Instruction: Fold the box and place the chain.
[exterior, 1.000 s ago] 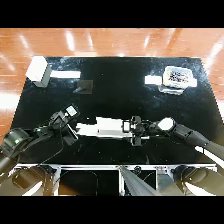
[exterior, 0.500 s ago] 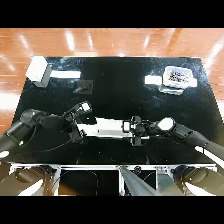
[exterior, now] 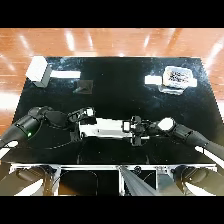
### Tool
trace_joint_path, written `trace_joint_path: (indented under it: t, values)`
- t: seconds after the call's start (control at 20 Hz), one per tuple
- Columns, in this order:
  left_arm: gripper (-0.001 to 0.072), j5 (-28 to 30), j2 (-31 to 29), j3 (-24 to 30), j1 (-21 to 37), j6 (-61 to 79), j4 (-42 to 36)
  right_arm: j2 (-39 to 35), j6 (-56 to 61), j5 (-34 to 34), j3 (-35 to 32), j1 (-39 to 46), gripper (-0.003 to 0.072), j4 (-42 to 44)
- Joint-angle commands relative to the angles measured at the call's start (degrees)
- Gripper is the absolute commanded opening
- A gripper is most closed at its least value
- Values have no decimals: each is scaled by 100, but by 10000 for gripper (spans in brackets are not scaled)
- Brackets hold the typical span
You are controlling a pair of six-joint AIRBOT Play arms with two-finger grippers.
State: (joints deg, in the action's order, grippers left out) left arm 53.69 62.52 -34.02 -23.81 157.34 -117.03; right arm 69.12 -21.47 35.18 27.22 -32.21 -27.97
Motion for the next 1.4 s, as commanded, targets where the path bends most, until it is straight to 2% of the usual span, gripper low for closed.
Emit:
trace_joint_path:
  t: [0.0, 0.4, 0.65, 0.75, 0.8, 0.85, 0.95, 1.05, 1.35]
  values:
    - [628, -520, 24, -4, -249, 192, -140, 2, 24, -35, 2, -2, 560, 9]
    - [627, -697, 153, 13, -546, 468, -153, 2, 28, -59, 2, -7, 560, 26]
    - [613, -1281, 372, 11, -844, 466, -157, 2, 28, -57, 2, -7, 560, 24]
    - [604, -1325, 372, 11, -876, 466, -173, 2, 26, -57, 2, -7, 561, 24]
    - [587, -1303, 372, 11, -879, 466, -175, 2, 28, -57, 2, -7, 560, 24]
    - [533, -1200, 372, 11, -876, 466, -175, 2, 26, -57, 2, -7, 560, 24]
    - [526, -1045, 372, 11, -876, 466, -175, 2, 28, -57, 2, -7, 560, 24]
    - [433, -1043, 372, 11, -876, 463, -177, 2, 28, -57, 2, -7, 561, 24]
    - [426, -1073, 372, 11, -879, 444, -413, 2, 28, -57, 2, -7, 561, 24]
